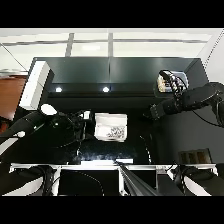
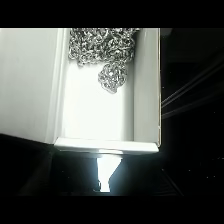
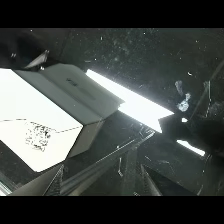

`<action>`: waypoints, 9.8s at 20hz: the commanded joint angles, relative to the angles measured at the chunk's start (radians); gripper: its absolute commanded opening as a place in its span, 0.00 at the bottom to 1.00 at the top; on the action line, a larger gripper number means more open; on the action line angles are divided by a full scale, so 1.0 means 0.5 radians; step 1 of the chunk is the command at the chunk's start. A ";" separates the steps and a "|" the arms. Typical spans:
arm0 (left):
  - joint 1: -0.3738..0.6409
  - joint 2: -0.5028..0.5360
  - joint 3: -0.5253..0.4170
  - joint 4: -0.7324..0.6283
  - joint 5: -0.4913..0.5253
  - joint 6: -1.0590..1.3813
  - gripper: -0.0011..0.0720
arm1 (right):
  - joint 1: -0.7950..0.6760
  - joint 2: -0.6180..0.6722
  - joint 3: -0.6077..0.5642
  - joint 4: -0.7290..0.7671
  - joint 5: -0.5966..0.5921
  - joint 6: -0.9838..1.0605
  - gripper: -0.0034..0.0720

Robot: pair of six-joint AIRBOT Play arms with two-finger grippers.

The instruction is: Fold the box and place the chain.

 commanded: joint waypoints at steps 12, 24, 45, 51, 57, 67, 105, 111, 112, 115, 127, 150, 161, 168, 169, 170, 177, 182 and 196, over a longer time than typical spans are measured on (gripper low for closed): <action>-0.043 -0.002 -0.029 -0.074 0.032 0.001 1.00 | 0.002 0.001 -0.001 0.000 0.001 0.001 0.79; -0.139 -0.002 -0.051 0.011 0.169 -0.087 0.96 | 0.002 0.001 -0.001 0.001 0.032 0.003 0.79; -0.155 -0.002 -0.051 0.023 0.172 -0.091 0.55 | 0.564 -0.452 0.224 0.211 0.675 -0.126 0.99; -0.155 -0.002 -0.051 0.023 0.172 -0.091 0.55 | 0.604 -0.462 0.224 0.198 0.205 -0.612 0.99; -0.155 -0.002 -0.051 0.023 0.172 -0.091 0.55 | 0.602 -0.423 0.329 0.194 -0.027 -0.850 0.99; -0.155 -0.002 -0.051 0.023 0.172 -0.091 0.55 | 0.756 -0.439 0.317 0.016 -0.121 -0.922 0.99; -0.156 -0.002 -0.052 0.022 0.156 -0.100 0.55 | 0.967 -0.500 0.315 -0.330 0.014 -0.695 0.54; -0.156 -0.002 -0.052 0.022 0.156 -0.100 0.55 | 0.967 -0.477 0.315 -0.330 0.014 -0.695 0.54; -0.156 -0.002 -0.052 0.022 0.156 -0.100 0.55 | 0.967 -0.476 0.315 -0.329 0.008 -0.695 0.54; -0.156 -0.002 -0.052 0.022 0.156 -0.100 0.55 | 0.967 -0.476 0.316 -0.329 -0.034 -0.695 0.54; -0.156 -0.002 -0.052 0.022 0.159 -0.105 0.55 | 1.015 -0.460 0.320 -0.324 -0.012 -0.736 0.40; -0.156 -0.002 -0.053 0.022 0.158 -0.106 0.55 | 1.049 -0.465 0.318 -0.384 0.076 -0.690 0.22; -0.156 -0.002 -0.053 0.022 0.158 -0.106 0.55 | 1.050 -0.467 0.265 -0.381 0.076 -0.681 0.23; -0.156 -0.002 -0.053 0.022 0.159 -0.107 0.55 | 1.050 -0.467 0.265 -0.379 0.069 -0.675 0.33; -0.156 -0.002 -0.053 0.022 0.159 -0.107 0.55 | 1.050 -0.468 0.264 -0.378 0.070 -0.674 0.33; -0.156 -0.002 -0.053 0.022 0.158 -0.106 0.55 | 1.050 -0.468 0.259 -0.373 0.076 -0.674 0.33; -0.156 -0.002 -0.053 0.022 0.158 -0.107 0.55 | 1.075 -0.475 0.217 -0.331 0.129 -0.674 0.33; -0.156 -0.002 -0.053 0.022 0.158 -0.107 0.55 | 1.078 -0.481 0.218 -0.346 0.108 -0.622 0.33; -0.156 -0.002 -0.053 0.022 0.159 -0.107 0.56 | 0.738 -0.311 0.303 -0.326 -0.175 -0.011 0.08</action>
